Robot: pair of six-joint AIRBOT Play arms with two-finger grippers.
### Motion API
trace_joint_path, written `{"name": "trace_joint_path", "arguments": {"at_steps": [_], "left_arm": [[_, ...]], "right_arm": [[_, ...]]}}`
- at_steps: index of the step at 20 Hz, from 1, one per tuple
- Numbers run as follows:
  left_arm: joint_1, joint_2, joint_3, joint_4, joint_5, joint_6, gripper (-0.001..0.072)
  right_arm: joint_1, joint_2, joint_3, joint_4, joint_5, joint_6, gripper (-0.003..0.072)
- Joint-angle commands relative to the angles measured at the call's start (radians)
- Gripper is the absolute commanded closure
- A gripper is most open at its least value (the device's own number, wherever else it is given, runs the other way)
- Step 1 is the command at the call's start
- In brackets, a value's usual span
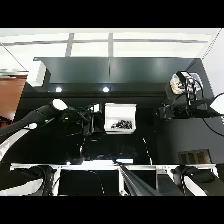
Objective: Fold the box and place the chain.
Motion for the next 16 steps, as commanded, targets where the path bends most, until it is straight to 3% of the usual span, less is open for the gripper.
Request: {"name": "trace_joint_path", "arguments": {"at_steps": [1, 12, 13, 15, 16], "left_arm": [[-0.008, -0.031, 0.029, -0.024, 0.006, 0.004, -0.0003], [-0.089, -0.044, 0.043, -0.023, 0.062, -0.005, -0.0002], [-0.094, -0.044, 0.043, -0.02, 0.061, -0.005, 0.0033], [-0.096, -0.044, 0.043, -0.022, 0.061, -0.003, 0.0241], [-0.096, -0.044, 0.043, -0.022, 0.062, -0.003, 0.0249]], "right_arm": [[0.001, 0.0, -0.001, 0.001, 0.016, -0.001, 0.0377], [0.001, 0.0, -0.001, 0.002, 0.019, 0.0, 0.0377], [0.001, 0.0, -0.001, 0.002, 0.018, 0.0, 0.0377], [0.001, 0.0, -0.002, 0.002, 0.012, 0.0, 0.0377], [0.002, 0.0, -0.006, 0.01, 0.004, 0.0, 0.0377]]}}
